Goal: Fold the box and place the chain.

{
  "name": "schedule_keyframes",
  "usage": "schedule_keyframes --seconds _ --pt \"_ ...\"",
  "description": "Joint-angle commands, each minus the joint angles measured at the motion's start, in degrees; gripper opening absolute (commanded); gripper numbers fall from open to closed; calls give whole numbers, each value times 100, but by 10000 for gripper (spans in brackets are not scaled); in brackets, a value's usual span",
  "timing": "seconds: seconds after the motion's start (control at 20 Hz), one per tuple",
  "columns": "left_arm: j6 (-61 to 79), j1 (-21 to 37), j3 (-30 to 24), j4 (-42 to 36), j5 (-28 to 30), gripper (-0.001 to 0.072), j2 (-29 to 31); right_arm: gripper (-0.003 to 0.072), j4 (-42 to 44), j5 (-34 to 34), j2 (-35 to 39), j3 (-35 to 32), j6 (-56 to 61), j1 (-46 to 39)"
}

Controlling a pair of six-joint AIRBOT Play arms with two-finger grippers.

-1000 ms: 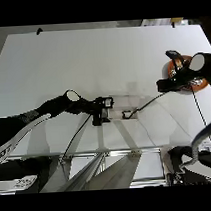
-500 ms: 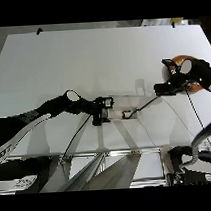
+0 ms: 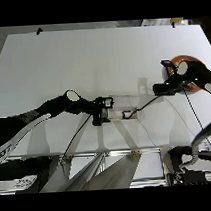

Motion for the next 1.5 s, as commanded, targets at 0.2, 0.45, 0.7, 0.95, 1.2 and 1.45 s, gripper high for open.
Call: schedule_keyframes --seconds 0.2,0.45,0.7,0.95,1.2,1.45 --pt "2 0 -2 0 0 208 4 228 -39 92 -295 -2 42 -2" --pt "2 0 -2 0 2 208 4 14 -52 518 -197 -2 -339 28" --pt "2 0 -2 0 0 208 4 14 -31 986 706 -2 -350 289" --pt "2 0 -2 0 2 208 4 14 256 1491 1873 -2 -352 992" --pt "2 -2 -2 0 0 208 4 14 1093 1628 2793 -2 -350 1882" --pt "2 -2 -2 0 -26 208 4 14 1893 1154 3119 -2 -352 2559"
